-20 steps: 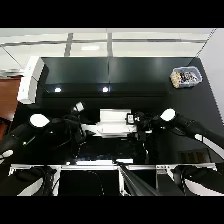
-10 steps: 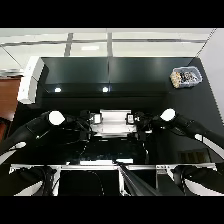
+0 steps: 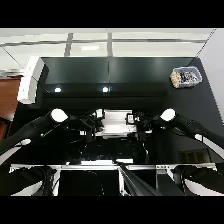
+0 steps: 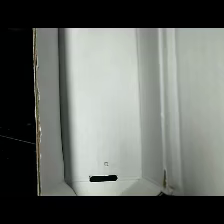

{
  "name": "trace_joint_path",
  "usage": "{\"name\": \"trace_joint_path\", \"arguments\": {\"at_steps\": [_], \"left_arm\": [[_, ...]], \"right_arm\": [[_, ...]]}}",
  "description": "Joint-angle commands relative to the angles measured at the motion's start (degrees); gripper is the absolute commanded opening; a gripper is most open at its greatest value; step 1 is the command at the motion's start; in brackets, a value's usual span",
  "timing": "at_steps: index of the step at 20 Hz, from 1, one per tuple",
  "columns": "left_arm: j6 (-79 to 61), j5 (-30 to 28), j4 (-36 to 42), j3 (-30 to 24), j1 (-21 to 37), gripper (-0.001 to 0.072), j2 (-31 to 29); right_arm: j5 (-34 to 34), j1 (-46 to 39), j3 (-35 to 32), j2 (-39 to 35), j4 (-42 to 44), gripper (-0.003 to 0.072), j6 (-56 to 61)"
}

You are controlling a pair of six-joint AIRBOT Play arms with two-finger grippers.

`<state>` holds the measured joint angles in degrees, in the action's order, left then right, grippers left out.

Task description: Fold the box and place the chain.

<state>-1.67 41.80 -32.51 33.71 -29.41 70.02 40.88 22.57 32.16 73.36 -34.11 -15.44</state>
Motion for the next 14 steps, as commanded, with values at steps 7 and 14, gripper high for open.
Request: {"name": "trace_joint_path", "arguments": {"at_steps": [7,14], "left_arm": [[-2.0,0.0,4.3,0.0,0.0,0.0158,2.1],[1.1,1.3,2.1,0.1,0.0,0.0255,2.1]], "right_arm": [[0.0,0.1,0.0,0.0,0.0,0.0232,0.0],[0.0,0.1,0.0,0.0,0.0,0.0232,0.0]]}}
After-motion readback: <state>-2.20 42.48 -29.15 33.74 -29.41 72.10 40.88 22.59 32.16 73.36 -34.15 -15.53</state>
